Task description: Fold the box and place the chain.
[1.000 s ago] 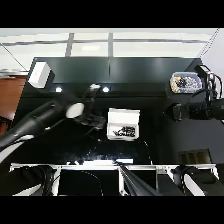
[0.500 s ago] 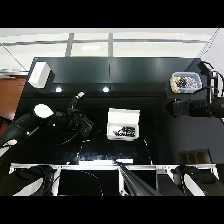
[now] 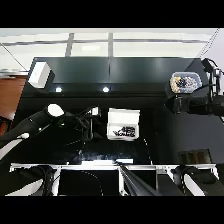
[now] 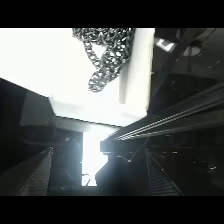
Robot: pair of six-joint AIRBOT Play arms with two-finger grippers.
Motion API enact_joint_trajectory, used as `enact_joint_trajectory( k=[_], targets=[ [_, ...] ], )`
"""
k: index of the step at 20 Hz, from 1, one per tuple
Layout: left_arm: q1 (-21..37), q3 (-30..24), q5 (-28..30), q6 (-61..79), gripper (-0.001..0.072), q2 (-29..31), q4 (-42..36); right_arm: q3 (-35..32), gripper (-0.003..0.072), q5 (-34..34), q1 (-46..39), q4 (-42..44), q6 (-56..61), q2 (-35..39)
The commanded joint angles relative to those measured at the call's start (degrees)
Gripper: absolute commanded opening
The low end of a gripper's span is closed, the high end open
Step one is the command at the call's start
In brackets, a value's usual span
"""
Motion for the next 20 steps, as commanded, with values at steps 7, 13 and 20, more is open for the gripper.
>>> enact_joint_trajectory(
  k=[7,13,20],
  targets=[
    [-2.2,5.1,-0.5,8.7,0.0707,-8.5,-2.1,0.0,0.0594,-1.9,0.0,0.0,0.2,-0.1],
    [-3.4,5.4,-0.7,8.7,0.0706,-8.6,-1.1,0.0,0.0594,-2.0,0.0,-0.2,0.2,-0.1],
    [-5.3,5.4,-0.2,8.5,0.0706,-8.7,-1.2,0.0,0.0594,-2.5,0.0,-0.2,0.2,-0.1]
  ],
)
